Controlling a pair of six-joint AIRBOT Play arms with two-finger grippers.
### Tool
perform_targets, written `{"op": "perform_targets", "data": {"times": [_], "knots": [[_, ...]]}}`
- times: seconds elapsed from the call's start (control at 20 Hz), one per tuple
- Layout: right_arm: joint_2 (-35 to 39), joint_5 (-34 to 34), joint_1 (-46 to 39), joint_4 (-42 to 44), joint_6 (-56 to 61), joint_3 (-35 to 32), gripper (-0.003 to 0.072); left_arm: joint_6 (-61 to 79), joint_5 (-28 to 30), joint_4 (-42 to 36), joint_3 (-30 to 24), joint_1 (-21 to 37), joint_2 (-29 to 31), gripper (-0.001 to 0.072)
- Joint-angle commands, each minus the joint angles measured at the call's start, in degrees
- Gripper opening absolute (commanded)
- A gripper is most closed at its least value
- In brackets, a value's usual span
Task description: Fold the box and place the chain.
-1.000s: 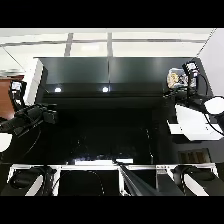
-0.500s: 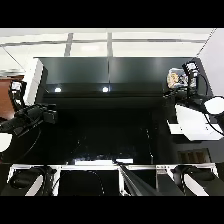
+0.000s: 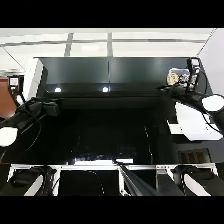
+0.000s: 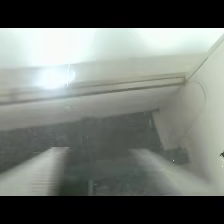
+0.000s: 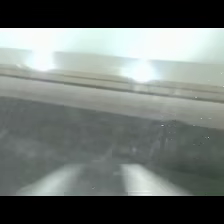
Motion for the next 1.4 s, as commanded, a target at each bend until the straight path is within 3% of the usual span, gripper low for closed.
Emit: {"op": "perform_targets", "data": {"times": [0.0,0.1,0.2,0.3,0.35,0.5,0.65,0.75,1.05,1.2,1.25,1.3,1.35], "knots": [[-5.33,-1.55,0.09,-1.81,1.29,0.00,0.0720,0.42,-2.34,-1.20,2.64,-0.61,-9.22,0.0714],[-5.55,1.20,-3.63,-13.38,12.79,1.57,0.0720,-0.33,-13.29,5.66,7.28,-0.28,-12.83,0.0714],[-5.64,6.23,-12.68,-34.34,28.04,6.29,0.0720,-7.65,-22.75,15.17,12.07,1.18,-13.46,0.0713],[-6.16,9.94,-25.44,-51.58,36.46,10.51,0.0720,-13.79,-27.08,19.58,14.91,3.39,-13.27,0.0713],[-6.97,11.52,-32.52,-54.45,38.75,12.33,0.0720,-13.90,-27.06,19.06,15.17,4.35,-13.29,0.0713],[-13.25,23.12,-53.70,-48.02,39.89,18.95,0.0720,-14.05,-27.10,17.44,15.08,4.42,-13.84,0.0713],[-22.69,36.76,-65.11,-26.43,15.89,26.29,0.0720,-14.05,-27.50,15.32,15.08,4.42,-14.38,0.0713],[-29.09,47.82,-66.75,-20.76,7.21,30.29,0.0720,-14.08,-27.45,15.32,15.08,4.42,-14.51,0.0713],[-34.58,48.00,-61.53,-21.90,-2.80,30.77,0.0720,-17.00,-27.45,13.90,15.08,4.44,-14.51,0.0713],[-35.06,47.19,-59.34,-23.76,-3.76,30.80,0.0355,-17.03,-27.80,13.81,15.08,4.42,-14.51,0.0713],[-34.99,47.91,-58.93,-23.28,-3.76,30.80,0.0142,-17.03,-27.93,13.64,15.08,4.42,-14.51,0.0713],[-34.95,50.45,-58.53,-21.86,-4.90,30.80,0.0002,-17.03,-27.91,13.60,15.08,4.42,-14.51,0.0713],[-34.62,53.53,-57.99,-20.15,-6.97,30.80,0.0011,-17.03,-27.89,13.53,15.08,4.42,-14.51,0.0713]]}}
